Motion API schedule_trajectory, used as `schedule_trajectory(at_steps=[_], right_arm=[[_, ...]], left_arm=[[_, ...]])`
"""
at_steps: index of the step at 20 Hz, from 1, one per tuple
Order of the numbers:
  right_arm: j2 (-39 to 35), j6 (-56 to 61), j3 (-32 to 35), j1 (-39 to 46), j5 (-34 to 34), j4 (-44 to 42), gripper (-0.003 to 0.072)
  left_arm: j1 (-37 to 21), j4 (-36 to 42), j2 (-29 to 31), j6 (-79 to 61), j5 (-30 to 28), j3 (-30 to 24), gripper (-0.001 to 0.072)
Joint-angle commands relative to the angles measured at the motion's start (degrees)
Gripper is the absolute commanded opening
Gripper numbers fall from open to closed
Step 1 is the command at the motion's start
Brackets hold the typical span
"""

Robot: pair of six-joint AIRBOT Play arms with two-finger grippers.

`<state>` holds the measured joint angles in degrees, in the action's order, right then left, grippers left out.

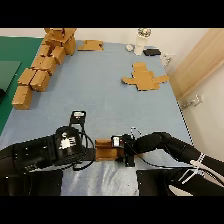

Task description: Fold the box.

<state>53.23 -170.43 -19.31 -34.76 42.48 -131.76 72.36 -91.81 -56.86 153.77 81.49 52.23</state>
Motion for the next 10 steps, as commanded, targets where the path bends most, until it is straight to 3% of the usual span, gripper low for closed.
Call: schedule_trajectory(at_steps=[1, 3, 6, 8, 10], right_arm=[[0.0, 0.0, 0.0, 0.0, 0.0, 0.0, 0.0507], [0.0, 0.0, 0.0, 0.0, 0.0, 0.0, 0.0507], [0.0, 0.0, 0.0, 0.0, 0.0, 0.0, 0.0508], [0.0, 0.0, 0.0, 0.0, 0.0, 0.0, 0.0508], [0.0, 0.0, 0.0, 0.0, 0.0, 0.0, 0.0507]], left_arm=[[-4.2, 0.0, 6.0, -11.0, 4.0, -5.1, 0.0013], [-14.7, 8.9, 11.9, -26.3, -6.1, -13.1, 0.0013], [-34.9, 35.8, 19.1, -74.7, -19.8, -23.6, 0.0013], [-44.0, 48.6, 20.1, -101.0, -21.8, -26.4, 0.0014], [-47.3, 51.3, 19.4, -117.5, -21.6, -26.8, 0.0014]])
